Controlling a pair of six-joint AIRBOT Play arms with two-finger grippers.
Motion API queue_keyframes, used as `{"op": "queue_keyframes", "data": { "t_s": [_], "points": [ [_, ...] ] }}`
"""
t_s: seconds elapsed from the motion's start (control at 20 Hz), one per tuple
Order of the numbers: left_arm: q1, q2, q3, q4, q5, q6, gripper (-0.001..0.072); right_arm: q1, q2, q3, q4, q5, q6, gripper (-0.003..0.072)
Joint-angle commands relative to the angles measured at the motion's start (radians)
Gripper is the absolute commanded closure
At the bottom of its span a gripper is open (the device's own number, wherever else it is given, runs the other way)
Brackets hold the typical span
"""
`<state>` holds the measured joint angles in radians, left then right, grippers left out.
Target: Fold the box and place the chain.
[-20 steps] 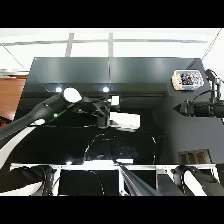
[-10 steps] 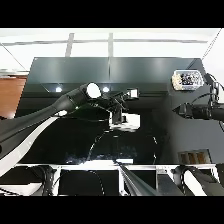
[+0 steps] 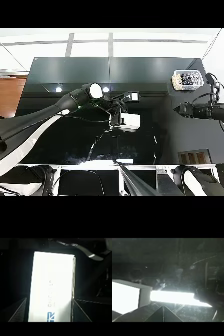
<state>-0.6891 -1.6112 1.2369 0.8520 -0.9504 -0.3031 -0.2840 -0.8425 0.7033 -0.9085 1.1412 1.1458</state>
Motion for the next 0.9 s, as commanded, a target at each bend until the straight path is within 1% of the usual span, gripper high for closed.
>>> {"op": "queue_keyframes", "data": {
  "t_s": [0.0, 0.2, 0.35, 0.45, 0.6, 0.7, 0.75, 0.85],
  "points": [
    [-0.001, -0.003, 0.004, 0.007, -0.023, -0.001, -0.0004, -0.001, 0.0, 0.0, -0.002, -0.002, 0.0, 0.0669],
    [-0.001, -0.003, 0.005, 0.004, -0.053, -0.001, -0.0005, -0.001, 0.0, 0.0, -0.002, -0.002, 0.0, 0.067],
    [-0.006, -0.005, 0.005, 0.013, -0.053, -0.001, -0.0006, -0.001, 0.0, 0.0, -0.001, -0.002, 0.002, 0.0669],
    [-0.026, -0.018, 0.005, 0.058, -0.046, -0.001, -0.0007, -0.001, 0.0, 0.0, -0.001, -0.002, 0.002, 0.067],
    [-0.063, -0.065, 0.005, 0.107, -0.042, -0.001, -0.0007, -0.001, 0.0, 0.0, -0.001, -0.002, 0.003, 0.0669],
    [-0.085, -0.073, 0.005, 0.154, -0.008, -0.023, -0.0005, -0.001, 0.0, 0.0, -0.001, -0.002, 0.003, 0.067],
    [-0.094, -0.07, 0.005, 0.17, 0.006, -0.031, 0.0018, -0.001, 0.0, 0.0, -0.001, -0.002, 0.003, 0.0669],
    [-0.1, -0.06, 0.006, 0.2, 0.003, -0.087, 0.0281, 0.0, 0.0, 0.0, -0.001, -0.003, 0.003, 0.067]
  ]
}}
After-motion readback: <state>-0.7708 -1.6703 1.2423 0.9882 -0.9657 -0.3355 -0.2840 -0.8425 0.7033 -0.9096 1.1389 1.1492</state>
